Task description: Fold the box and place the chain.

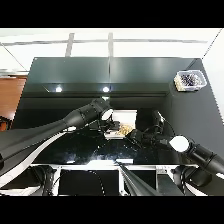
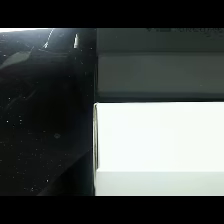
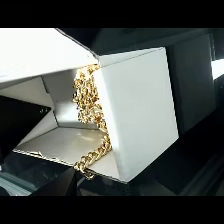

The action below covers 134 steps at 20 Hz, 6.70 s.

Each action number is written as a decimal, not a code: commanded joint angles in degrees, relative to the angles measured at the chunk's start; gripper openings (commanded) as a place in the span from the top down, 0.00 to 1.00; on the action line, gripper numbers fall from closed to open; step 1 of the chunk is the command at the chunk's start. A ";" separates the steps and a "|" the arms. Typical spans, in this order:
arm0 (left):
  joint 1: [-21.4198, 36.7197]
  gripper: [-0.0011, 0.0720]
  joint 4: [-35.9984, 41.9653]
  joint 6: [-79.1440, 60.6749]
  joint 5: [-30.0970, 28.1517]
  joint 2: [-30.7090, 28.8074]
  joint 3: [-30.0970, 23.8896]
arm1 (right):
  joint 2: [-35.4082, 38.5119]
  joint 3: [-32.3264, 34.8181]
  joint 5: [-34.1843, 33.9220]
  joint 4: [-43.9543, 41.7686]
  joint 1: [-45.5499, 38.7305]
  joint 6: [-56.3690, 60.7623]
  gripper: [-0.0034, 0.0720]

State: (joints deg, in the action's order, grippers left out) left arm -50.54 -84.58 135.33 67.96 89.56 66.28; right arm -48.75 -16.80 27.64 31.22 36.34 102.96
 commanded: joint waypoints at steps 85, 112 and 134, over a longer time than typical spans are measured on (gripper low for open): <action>0.04 0.94 0.02 -0.02 0.04 -0.02 0.04 | -0.22 -5.38 6.93 -1.79 -5.75 -6.23 0.94; -0.85 0.25 -2.54 0.57 -4.04 -0.11 4.39 | 20.74 -10.99 23.74 36.39 -26.64 -13.86 0.61; 28.20 0.25 50.45 -76.50 -33.62 -47.25 -47.52 | 20.74 -10.99 23.82 38.49 -26.67 -13.84 0.61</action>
State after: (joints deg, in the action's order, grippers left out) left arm -24.29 -60.71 87.77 31.48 40.36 22.00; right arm -28.03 -27.77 51.33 69.65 9.69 89.10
